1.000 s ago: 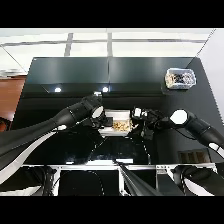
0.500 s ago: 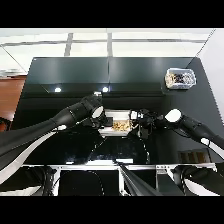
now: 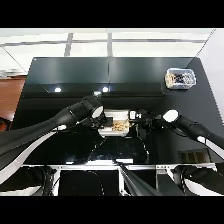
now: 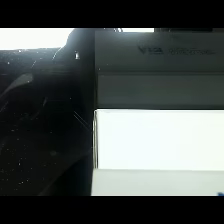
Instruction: Fold the box and place the chain.
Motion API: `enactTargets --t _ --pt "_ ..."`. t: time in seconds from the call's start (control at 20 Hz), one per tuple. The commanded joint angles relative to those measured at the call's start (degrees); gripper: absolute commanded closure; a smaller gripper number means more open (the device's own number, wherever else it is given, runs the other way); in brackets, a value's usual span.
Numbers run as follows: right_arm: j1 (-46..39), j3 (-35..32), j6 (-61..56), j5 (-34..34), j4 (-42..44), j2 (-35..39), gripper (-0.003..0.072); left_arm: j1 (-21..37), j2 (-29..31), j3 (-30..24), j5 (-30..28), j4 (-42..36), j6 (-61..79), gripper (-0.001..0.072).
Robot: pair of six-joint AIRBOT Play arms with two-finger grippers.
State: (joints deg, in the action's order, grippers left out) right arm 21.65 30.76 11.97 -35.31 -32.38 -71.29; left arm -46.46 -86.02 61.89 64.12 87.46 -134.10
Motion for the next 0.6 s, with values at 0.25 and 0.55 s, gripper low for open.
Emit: enactTargets --t 0.25,0.55 --pt "-1.6 0.0 -11.2 -0.7 -1.7 2.3 0.0666 0.0 0.0 0.0 -0.4 -0.1 0.1 0.0681" --pt "-5.9 0.0 -32.8 -8.0 -9.4 17.9 0.0665 0.0 0.0 0.0 -0.4 -0.1 0.1 0.0681"
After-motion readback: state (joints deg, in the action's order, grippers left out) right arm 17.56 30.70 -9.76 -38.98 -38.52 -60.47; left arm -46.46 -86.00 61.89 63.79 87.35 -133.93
